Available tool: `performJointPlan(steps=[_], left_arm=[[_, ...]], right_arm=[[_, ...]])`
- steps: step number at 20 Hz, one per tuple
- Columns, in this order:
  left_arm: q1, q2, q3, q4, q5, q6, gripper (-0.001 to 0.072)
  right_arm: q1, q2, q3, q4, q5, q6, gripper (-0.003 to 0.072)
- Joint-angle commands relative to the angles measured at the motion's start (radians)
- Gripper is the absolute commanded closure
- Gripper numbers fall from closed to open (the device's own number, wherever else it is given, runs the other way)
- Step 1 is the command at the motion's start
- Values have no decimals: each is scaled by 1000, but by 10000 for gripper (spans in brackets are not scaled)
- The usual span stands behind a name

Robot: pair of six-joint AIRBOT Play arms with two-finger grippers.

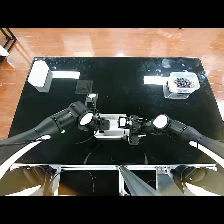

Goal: Fold the box and place the chain.

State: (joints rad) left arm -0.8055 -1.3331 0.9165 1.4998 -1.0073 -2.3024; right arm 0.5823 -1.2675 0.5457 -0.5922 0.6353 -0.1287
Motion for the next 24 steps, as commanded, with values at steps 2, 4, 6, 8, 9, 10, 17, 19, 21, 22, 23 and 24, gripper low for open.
performJointPlan(steps=[2,4,6,8,9,10,17,19,21,22,23,24], left_arm=[[1,-19,2,6,-18,-14,248],[0,-27,2,-4,-21,-15,253],[0,-40,2,-25,-18,-15,256],[0,-52,2,-26,-19,-15,257],[0,-56,2,-25,-19,-16,258],[0,-56,2,-25,-18,-18,267],[0,-56,4,-24,-17,-17,367],[0,-56,4,-25,-11,-17,468],[0,-56,4,-25,4,-17,476],[0,-56,4,-25,8,-17,573],[0,-56,4,-25,11,-16,679],[0,-56,4,-29,16,-14,689]], right_arm=[[-1,1,0,0,-1,1,161],[-1,1,0,0,-1,1,161],[-1,1,0,0,-1,1,160],[-1,1,0,0,0,1,160],[-1,1,0,0,-1,1,160],[-1,1,0,0,-1,1,161],[-1,1,0,0,-1,1,161],[-1,1,0,0,-1,1,161],[-1,1,0,0,-1,1,161],[-1,1,0,0,-1,1,161],[-1,1,0,0,0,1,161],[-1,1,0,0,-1,1,160]])
